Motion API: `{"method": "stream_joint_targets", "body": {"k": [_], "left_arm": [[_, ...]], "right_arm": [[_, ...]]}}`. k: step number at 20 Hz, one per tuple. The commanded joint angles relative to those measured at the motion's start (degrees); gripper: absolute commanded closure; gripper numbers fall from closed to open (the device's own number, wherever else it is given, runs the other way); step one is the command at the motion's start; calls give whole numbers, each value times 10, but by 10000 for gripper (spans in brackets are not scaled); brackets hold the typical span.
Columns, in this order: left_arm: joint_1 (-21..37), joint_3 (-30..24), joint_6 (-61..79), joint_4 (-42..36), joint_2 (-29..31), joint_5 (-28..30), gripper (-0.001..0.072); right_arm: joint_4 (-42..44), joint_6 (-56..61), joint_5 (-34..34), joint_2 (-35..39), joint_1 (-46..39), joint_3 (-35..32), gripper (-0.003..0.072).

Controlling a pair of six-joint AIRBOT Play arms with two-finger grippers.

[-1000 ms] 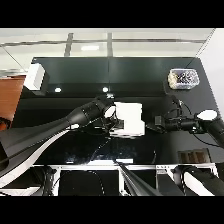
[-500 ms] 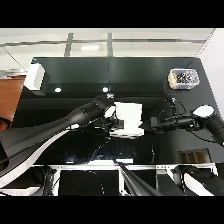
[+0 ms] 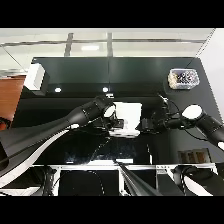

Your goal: Fold the box and place the chain.

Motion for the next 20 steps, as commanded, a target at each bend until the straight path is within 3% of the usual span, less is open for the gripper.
{"method": "stream_joint_targets", "body": {"k": [1, 6, 10, 20], "left_arm": [[0, 0, 1, -2, 0, 2, 682], [0, 0, 1, -2, 0, 2, 682], [0, 0, 1, -2, 0, 2, 682], [0, 0, 1, -2, 0, 2, 682]], "right_arm": [[-101, 115, -51, -3, 67, 29, 453], [-269, 275, -16, -56, 160, 103, 452], [-352, 356, 35, -116, 204, 167, 451], [-372, 447, 50, -175, 209, 189, 452]]}}
